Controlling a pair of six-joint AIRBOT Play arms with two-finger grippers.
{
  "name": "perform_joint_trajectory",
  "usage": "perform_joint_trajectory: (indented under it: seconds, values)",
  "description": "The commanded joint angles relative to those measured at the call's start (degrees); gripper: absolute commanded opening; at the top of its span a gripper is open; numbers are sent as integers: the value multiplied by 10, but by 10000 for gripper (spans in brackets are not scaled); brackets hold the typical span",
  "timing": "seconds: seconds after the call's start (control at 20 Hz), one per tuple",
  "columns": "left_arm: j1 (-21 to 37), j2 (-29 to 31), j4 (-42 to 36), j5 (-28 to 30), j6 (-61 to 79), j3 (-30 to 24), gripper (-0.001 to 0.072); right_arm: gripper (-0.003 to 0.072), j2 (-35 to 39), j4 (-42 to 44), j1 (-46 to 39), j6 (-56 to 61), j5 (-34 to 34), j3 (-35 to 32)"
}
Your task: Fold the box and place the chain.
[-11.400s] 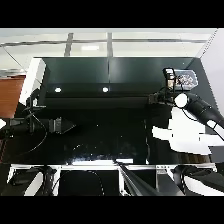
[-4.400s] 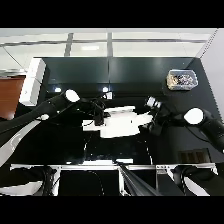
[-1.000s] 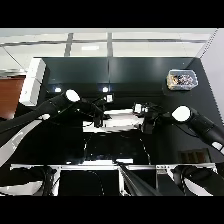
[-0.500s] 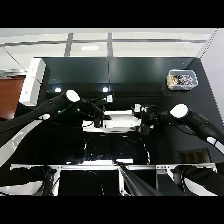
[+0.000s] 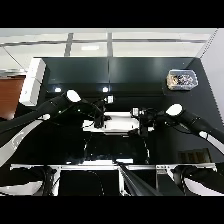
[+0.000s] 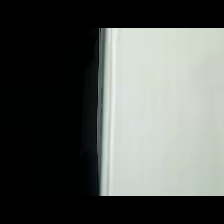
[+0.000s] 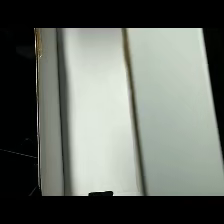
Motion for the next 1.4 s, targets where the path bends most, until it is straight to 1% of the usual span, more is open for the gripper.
perform_joint_trajectory:
  seconds: [0.0,0.1,0.35,0.6,0.85,1.35]
  values:
    - [0,0,2,1,0,0,26,706,-6,12,-20,-42,3,-6]
    - [0,0,2,1,0,0,25,706,-7,18,-20,-59,4,-17]
    - [0,0,2,2,0,0,25,706,-7,16,-16,-62,2,-18]
    - [0,0,2,2,0,0,25,706,-8,-8,3,-45,-17,-18]
    - [0,0,2,2,0,0,25,706,-10,-10,13,-26,-44,-17]
    - [0,0,1,2,0,0,25,706,-11,-34,29,-8,-59,-17]
